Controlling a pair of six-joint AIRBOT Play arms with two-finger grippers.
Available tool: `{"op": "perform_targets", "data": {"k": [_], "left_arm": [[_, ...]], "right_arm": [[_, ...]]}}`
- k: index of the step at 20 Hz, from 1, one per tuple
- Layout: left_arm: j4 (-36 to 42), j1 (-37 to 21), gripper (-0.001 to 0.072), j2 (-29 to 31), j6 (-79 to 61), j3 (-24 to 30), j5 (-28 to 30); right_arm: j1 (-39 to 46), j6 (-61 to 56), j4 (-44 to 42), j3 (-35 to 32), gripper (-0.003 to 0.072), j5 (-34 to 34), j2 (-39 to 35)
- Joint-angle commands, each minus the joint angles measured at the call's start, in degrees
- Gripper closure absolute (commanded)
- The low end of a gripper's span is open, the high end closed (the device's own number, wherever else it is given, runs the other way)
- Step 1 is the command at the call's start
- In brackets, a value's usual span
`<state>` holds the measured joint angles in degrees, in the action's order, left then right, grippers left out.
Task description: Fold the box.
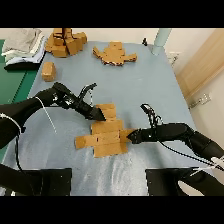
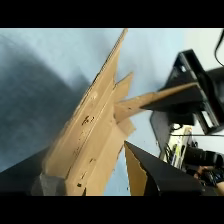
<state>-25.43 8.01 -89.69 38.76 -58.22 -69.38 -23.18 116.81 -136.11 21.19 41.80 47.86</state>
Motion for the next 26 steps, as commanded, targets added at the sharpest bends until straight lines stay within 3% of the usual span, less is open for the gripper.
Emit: {"op": "perform_targets", "data": {"k": [1, 3, 6, 7, 8, 12, 14, 20, 22, 25, 26], "left_arm": [[2.1, -0.2, 0.0149, -0.4, -3.5, -0.3, -3.7], [2.4, -0.2, 0.032, -0.4, -4.9, -0.3, -3.5], [2.3, -0.2, 0.0353, -0.5, -5.5, -0.3, -3.1], [2.3, -0.2, 0.0467, -0.5, -6.4, -0.3, -3.1], [2.3, -0.2, 0.0497, -0.5, -6.7, -0.3, -3.0], [1.6, -0.2, 0.0499, -0.5, -6.9, -0.3, -3.3], [0.8, -0.2, 0.066, -0.5, -7.1, -0.3, -3.9], [0.6, -0.2, 0.0695, -1.2, -8.2, -0.3, -4.1], [0.6, -0.2, 0.0695, -1.2, -8.1, -0.4, -2.3], [0.6, -0.1, 0.0697, -1.1, -9.5, -0.8, 1.4], [0.6, 0.0, 0.0696, -1.0, -10.1, -1.0, 2.4]], "right_arm": [[-0.1, 0.0, 0.0, 0.0, 0.0686, 0.0, 0.0], [-0.1, 0.0, 0.0, 0.0, 0.0686, 0.0, 0.0], [-0.1, 0.0, 0.1, 0.0, 0.0686, 0.0, 0.0], [-0.1, 0.0, 0.1, 0.0, 0.0686, 0.0, 0.0], [-0.1, 0.0, 0.1, 0.0, 0.0685, 0.0, 0.0], [-0.1, 0.0, 0.5, 0.0, 0.0686, 0.0, 0.0], [-0.1, 0.0, 0.5, 0.0, 0.0685, 0.0, 0.0], [0.0, 0.0, 2.6, 0.0, 0.066, -1.5, 0.0], [0.0, 0.0, 4.7, 0.1, 0.0474, -2.4, 0.0], [0.0, -0.1, 7.0, 0.7, 0.0441, -2.3, 0.0], [0.0, -0.6, 7.8, 1.1, 0.0362, -2.3, 0.0]]}}
